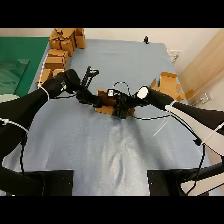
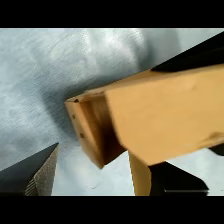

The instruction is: Fold the box.

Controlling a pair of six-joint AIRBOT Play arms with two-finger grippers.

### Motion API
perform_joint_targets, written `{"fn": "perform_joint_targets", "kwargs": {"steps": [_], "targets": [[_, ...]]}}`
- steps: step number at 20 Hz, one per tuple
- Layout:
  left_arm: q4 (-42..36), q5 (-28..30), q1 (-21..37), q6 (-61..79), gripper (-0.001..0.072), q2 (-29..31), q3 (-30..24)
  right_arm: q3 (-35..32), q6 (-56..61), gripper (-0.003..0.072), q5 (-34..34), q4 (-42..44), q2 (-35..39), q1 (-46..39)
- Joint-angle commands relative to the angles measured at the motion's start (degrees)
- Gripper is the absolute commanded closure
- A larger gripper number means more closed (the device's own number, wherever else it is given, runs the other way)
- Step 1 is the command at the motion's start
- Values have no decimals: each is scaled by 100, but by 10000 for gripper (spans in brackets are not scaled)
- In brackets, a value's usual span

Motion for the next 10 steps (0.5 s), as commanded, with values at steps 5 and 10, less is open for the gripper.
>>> {"fn": "perform_joint_targets", "kwargs": {"steps": [5, 10], "targets": [[-111, -1200, -35, -350, 49, 98, 466, -2, -24, 176, 118, -11, 2, 4], [472, -739, -37, -966, 49, 101, 466, -2, -24, 176, 120, -11, 2, 4]]}}
